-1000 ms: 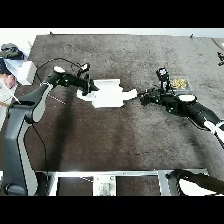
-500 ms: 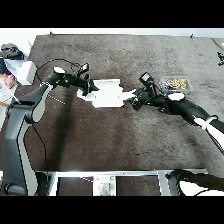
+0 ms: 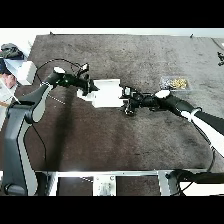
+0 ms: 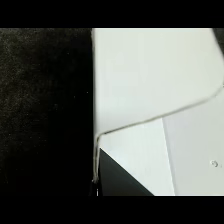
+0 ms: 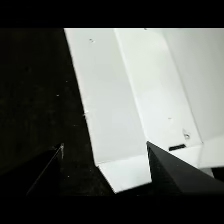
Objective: Fold the box and place the chain.
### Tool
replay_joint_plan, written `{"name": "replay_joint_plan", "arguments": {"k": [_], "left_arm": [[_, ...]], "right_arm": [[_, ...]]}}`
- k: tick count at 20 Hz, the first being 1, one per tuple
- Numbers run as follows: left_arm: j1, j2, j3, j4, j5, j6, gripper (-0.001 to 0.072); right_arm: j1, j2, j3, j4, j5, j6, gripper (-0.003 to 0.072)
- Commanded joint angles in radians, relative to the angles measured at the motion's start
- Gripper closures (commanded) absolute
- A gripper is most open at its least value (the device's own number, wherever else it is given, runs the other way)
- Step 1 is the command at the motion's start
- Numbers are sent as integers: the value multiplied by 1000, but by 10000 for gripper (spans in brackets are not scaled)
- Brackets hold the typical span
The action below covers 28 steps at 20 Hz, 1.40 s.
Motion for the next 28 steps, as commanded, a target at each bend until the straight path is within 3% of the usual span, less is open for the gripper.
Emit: {"name": "replay_joint_plan", "arguments": {"k": [1, 3, 9, 15, 20, 24, 28], "left_arm": [[0, 0, 0, -1, 0, 0, 699], [0, 0, 0, -1, 0, 0, 699], [0, 0, 0, -1, 0, 0, 699], [0, 0, 0, -1, 0, 0, 699], [0, 0, 0, -1, 0, 0, 699], [0, 0, 0, -1, 0, 0, 699], [0, 0, 0, -1, 0, 0, 699]], "right_arm": [[27, -53, 64, -181, 37, 45, 108], [53, -73, 87, -249, 7, 79, 108], [77, -95, 89, -252, -179, 126, 111], [74, -82, 92, -240, -249, 134, 136], [45, -42, 102, -218, -227, 134, 135], [20, -99, 210, -219, -95, 176, 133], [-8, -116, 274, -219, -39, 220, 109]]}}
